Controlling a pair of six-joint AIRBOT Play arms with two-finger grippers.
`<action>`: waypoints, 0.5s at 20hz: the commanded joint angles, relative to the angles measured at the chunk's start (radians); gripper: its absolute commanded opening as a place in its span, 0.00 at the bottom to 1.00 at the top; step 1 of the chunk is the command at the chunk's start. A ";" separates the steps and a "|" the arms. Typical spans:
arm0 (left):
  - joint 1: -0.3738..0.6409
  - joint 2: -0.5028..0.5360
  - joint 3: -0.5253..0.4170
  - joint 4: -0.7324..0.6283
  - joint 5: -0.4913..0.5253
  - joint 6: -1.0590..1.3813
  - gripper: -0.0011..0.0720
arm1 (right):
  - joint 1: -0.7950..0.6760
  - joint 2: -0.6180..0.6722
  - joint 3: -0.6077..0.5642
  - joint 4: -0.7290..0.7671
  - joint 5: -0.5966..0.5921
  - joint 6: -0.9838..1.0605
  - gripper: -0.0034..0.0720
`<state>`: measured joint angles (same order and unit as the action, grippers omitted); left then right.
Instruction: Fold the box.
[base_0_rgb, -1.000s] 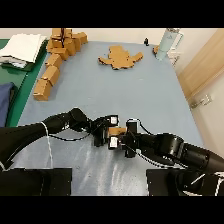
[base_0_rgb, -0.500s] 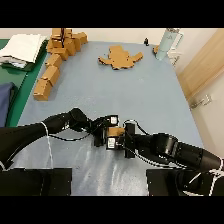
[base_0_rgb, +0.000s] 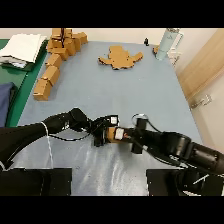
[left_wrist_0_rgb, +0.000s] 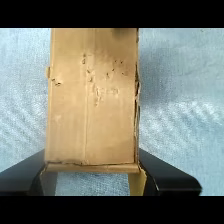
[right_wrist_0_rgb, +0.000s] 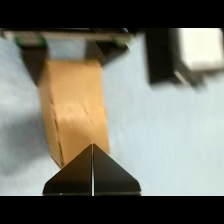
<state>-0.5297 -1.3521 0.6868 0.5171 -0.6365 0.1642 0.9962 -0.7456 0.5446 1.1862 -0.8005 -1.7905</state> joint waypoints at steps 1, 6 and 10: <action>0.000 -0.001 0.000 0.000 0.000 0.000 0.57 | -0.057 0.094 0.007 -0.078 -0.248 0.278 0.05; 0.000 0.000 0.000 0.000 0.000 0.000 0.57 | -0.106 0.126 0.007 0.079 -0.292 0.443 0.05; 0.000 -0.001 0.000 0.000 0.000 0.001 0.57 | -0.106 0.096 0.007 0.307 -0.219 0.526 0.05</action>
